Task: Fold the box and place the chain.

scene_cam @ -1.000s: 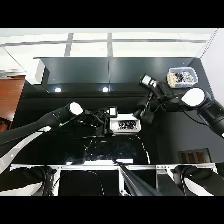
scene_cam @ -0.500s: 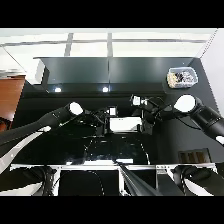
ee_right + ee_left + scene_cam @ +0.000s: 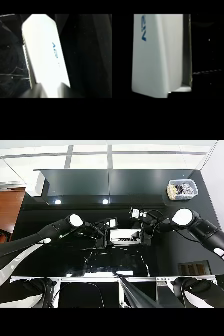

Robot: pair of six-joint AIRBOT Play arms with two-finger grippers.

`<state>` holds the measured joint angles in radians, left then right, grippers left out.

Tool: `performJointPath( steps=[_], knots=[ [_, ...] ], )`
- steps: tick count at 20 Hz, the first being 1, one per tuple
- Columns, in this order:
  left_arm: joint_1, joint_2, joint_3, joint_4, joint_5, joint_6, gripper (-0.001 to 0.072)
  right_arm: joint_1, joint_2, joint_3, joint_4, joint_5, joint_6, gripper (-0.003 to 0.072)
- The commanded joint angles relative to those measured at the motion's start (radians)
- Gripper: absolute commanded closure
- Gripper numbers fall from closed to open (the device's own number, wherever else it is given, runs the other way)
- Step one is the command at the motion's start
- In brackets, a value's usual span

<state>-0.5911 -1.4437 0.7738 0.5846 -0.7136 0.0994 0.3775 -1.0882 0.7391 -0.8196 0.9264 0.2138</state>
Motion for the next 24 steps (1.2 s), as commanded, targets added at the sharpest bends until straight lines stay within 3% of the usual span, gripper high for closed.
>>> performJointPath(
  steps=[1,21,22,24],
  knots=[
    [-0.001,-0.001,0.001,0.002,0.0,0.001,0.0249,0.001,-0.002,0.0,-0.002,-0.004,0.01,0.0497],
    [-0.001,-0.001,0.001,0.002,0.0,0.001,0.0249,0.001,-0.003,-0.024,-0.005,0.033,0.011,0.0475],
    [-0.001,-0.001,0.001,0.002,0.0,0.001,0.0249,0.001,-0.003,-0.024,-0.005,0.031,0.011,0.0364],
    [-0.001,-0.001,0.001,0.002,0.0,0.001,0.0249,0.001,-0.003,-0.024,-0.005,0.031,0.012,0.0349]
  ],
)
